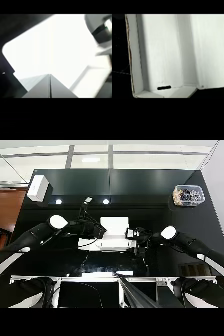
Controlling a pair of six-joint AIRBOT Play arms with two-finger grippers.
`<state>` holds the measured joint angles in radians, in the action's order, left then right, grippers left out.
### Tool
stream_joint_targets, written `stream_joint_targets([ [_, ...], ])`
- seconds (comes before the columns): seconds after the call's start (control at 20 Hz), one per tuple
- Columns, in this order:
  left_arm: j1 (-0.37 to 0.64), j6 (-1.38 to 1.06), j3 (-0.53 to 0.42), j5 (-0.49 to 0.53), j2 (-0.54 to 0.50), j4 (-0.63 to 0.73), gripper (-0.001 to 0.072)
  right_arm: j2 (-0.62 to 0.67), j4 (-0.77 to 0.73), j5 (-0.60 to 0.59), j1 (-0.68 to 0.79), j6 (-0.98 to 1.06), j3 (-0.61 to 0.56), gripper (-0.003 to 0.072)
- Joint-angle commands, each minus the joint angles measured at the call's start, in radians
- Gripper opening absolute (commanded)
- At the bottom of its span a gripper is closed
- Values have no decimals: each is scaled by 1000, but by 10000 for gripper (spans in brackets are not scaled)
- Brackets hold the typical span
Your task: Fold the box and place the chain.
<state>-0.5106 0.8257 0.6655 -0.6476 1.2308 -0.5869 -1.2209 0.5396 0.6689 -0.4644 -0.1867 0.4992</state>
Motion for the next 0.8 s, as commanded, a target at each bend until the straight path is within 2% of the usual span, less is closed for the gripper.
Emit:
stream_joint_targets([
  [0.0, -6, 19, 30, -35, 60, -111, 27, 0, 0, 0, -1, 1, 0, 226],
  [0.15, -11, 8, 51, -116, 84, -145, 27, 0, 0, 0, -1, 1, 0, 226],
  [0.3, -8, 55, 84, -114, 76, -286, 27, 0, 0, -1, -1, 2, 0, 226],
  [0.5, 32, 138, 175, -172, -12, -446, 28, 0, 0, -1, -1, 2, 0, 226],
  [0.65, 115, 106, 143, -285, -138, -480, 32, 0, 0, -1, -1, 2, 0, 226],
  [0.75, 224, 83, 64, -312, -205, -451, 32, 0, 0, -1, -1, 2, 0, 226],
])
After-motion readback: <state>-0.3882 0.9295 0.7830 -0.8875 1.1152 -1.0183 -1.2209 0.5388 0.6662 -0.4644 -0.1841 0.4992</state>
